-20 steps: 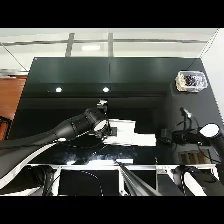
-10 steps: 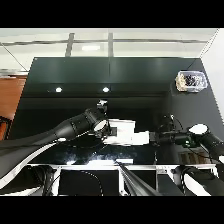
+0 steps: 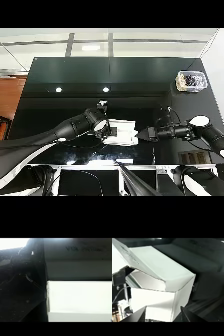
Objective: Fold the box and place the chain.
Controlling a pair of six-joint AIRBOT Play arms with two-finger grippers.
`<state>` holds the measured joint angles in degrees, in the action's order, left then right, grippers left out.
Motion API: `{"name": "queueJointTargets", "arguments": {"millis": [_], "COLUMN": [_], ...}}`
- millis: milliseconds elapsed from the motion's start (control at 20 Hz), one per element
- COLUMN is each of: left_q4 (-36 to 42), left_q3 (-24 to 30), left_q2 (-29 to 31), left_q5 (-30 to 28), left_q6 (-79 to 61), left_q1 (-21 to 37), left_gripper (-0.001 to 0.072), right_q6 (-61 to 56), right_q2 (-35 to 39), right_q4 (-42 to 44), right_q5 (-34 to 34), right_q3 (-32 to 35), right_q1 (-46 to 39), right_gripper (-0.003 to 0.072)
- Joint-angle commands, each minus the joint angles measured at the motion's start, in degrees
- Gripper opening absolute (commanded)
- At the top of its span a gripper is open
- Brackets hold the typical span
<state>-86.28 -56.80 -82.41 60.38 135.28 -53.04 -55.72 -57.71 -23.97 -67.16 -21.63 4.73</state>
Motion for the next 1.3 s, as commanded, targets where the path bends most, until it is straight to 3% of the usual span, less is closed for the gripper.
{"name": "queueJointTargets", "arguments": {"millis": [0, 250, 450, 800, 1150, 1200, 1250], "left_q4": [-0.02, 0.00, -0.02, -0.02, -0.02, -0.02, 0.00], "left_q3": [0.00, 0.00, 0.00, 0.00, 0.00, 0.00, 0.00], "left_q2": [0.04, 0.04, 0.04, 0.04, 0.04, 0.04, 0.04], "left_q5": [-0.09, -0.09, -0.09, -0.09, -0.09, -0.09, -0.09], "left_q6": [-0.02, -0.02, -0.02, -0.02, -0.02, -0.02, -0.02], "left_q1": [0.04, 0.04, 0.04, 0.04, 0.04, 0.04, 0.04], "left_gripper": [0.0027, 0.0027, 0.0027, 0.0027, 0.0027, 0.0027, 0.0027], "right_q6": [-6.19, -20.06, -32.83, -46.27, -62.18, -63.34, -64.63], "right_q2": [-0.02, -0.07, -0.42, -2.16, -9.22, -10.05, -10.73], "right_q4": [-3.04, -14.01, -24.44, -34.36, -51.95, -53.44, -54.58], "right_q5": [7.23, 19.15, 21.94, 21.20, 10.01, 9.16, 8.92], "right_q3": [-0.83, -6.25, -10.25, -13.05, -21.90, -22.82, -23.52], "right_q1": [6.58, 18.73, 25.57, 31.26, 36.98, 37.92, 38.82], "right_gripper": [0.0508, 0.0508, 0.0508, 0.0495, 0.0494, 0.0408, 0.0372]}}
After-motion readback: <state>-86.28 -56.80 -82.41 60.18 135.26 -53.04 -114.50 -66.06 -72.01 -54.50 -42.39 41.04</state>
